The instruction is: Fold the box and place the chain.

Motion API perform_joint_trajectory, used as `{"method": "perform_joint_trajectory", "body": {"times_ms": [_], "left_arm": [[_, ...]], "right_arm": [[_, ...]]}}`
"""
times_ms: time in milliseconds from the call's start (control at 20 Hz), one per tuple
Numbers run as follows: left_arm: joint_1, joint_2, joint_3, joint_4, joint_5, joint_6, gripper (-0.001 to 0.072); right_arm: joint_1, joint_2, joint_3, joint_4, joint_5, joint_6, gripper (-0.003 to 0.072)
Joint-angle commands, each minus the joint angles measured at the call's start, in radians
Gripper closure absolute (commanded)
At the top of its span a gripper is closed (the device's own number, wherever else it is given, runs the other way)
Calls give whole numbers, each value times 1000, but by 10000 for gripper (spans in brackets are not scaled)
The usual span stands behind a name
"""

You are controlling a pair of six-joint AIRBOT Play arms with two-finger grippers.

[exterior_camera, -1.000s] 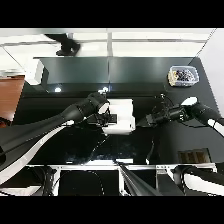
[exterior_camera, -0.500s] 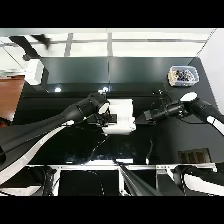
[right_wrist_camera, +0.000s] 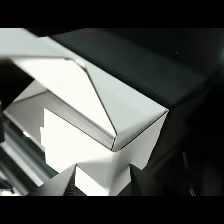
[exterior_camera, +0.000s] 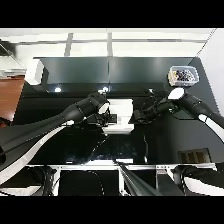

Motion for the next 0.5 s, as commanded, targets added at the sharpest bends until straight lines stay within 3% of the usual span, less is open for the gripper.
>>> {"method": "perform_joint_trajectory", "body": {"times_ms": [0, 450], "left_arm": [[0, 0, 1, 0, 0, 1, 684], [0, 0, 1, 3, 0, 1, 684]], "right_arm": [[80, 0, 36, -129, -53, 178, 325], [322, -1, 148, -617, -77, 700, 325]]}}
